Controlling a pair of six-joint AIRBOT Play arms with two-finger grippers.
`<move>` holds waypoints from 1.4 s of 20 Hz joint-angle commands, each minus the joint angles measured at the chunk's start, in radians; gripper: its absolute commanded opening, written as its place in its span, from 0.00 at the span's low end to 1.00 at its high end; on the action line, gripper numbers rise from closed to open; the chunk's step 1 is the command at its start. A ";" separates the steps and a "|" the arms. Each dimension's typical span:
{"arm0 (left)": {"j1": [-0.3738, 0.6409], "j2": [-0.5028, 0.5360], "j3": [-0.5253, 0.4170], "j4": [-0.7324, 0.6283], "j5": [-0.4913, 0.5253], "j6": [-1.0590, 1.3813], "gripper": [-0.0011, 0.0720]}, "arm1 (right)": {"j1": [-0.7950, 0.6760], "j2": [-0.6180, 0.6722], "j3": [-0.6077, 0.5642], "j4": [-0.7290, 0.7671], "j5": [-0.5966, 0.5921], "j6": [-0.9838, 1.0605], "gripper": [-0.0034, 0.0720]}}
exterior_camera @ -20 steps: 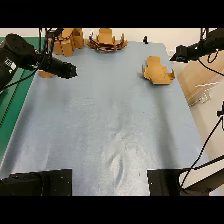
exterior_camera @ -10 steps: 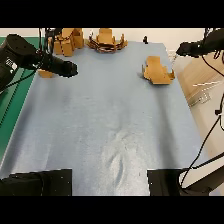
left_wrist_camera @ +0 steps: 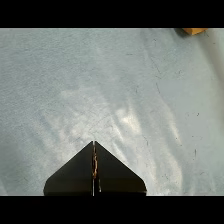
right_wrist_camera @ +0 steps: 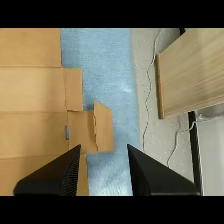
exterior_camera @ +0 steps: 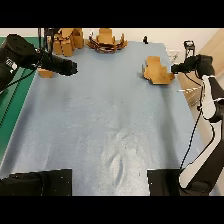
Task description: Fold the box.
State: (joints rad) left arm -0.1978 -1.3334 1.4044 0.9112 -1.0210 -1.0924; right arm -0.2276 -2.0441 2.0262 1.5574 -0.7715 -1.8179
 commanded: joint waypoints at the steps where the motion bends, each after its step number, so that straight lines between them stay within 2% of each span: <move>1: 0.000 0.000 0.001 0.002 0.001 -0.001 0.04 | -0.002 -0.053 0.013 -0.011 0.099 0.003 0.58; 6: 0.000 0.000 0.001 0.001 -0.011 -0.001 0.04 | -0.010 -0.096 0.013 0.001 0.113 0.003 0.58; 7: 0.000 0.000 0.001 0.002 -0.011 0.000 0.04 | -0.010 -0.105 0.013 0.002 0.114 0.003 0.53; 8: -0.001 0.000 0.001 0.001 -0.014 0.000 0.04 | -0.010 -0.108 0.013 0.002 0.114 0.004 0.21; 9: -0.001 0.000 0.001 0.001 -0.018 0.000 0.04 | -0.010 -0.106 0.013 0.003 0.117 0.008 0.05; 12: 0.000 0.000 0.001 0.002 -0.012 0.003 0.04 | -0.002 -0.045 0.021 0.002 0.050 0.055 0.05; 15: 0.013 0.000 0.002 0.011 0.016 0.003 0.04 | 0.031 0.082 0.018 0.052 -0.038 0.055 0.05; 18: 0.060 0.003 0.005 0.001 0.034 -0.002 0.04 | 0.087 0.261 -0.003 0.323 -0.189 0.056 0.05; 20: 0.106 0.010 0.005 -0.003 0.034 -0.001 0.04 | 0.152 0.385 -0.077 0.498 -0.215 0.015 0.05; 24: 0.227 0.034 0.005 -0.023 -0.002 0.007 0.04 | 0.319 0.587 -0.282 0.694 -0.193 0.000 0.05; 25: 0.254 0.035 0.005 -0.023 -0.027 0.016 0.04 | 0.354 0.636 -0.355 0.732 -0.148 0.002 0.05; 28: 0.324 0.035 -0.007 -0.068 -0.114 0.132 0.04 | 0.456 0.824 -0.654 0.812 0.098 0.001 0.05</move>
State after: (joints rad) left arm 0.0605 -1.3022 1.4052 0.8818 -1.0611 -1.0454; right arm 0.1352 -1.3792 1.5951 2.2410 -0.8516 -1.8118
